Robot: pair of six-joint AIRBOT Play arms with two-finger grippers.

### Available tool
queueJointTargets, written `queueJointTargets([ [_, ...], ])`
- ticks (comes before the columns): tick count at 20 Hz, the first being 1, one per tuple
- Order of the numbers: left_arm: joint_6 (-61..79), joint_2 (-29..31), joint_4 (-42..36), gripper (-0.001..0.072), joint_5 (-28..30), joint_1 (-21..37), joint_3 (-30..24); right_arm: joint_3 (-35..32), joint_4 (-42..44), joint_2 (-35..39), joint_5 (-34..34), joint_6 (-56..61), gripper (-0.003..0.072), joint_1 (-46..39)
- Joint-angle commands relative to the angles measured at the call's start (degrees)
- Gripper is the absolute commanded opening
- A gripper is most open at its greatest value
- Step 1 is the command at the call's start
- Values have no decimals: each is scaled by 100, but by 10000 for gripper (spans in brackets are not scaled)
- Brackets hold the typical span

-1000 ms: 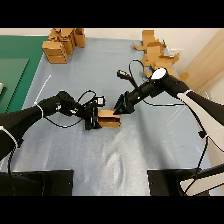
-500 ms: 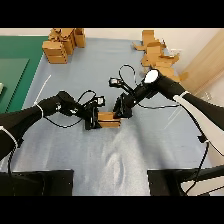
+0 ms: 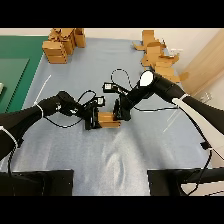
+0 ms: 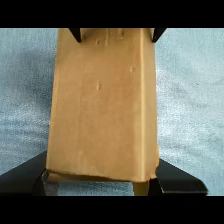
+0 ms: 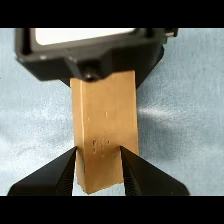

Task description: Fold the box.

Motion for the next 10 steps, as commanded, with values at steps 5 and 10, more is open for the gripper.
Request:
queueJointTargets([
  [5,-4,4,0,104,2,2,-2,4,-387,175,-55,321,361,348],
  [10,-4,4,0,104,2,2,-2,4,-527,188,-57,544,338,352],
])
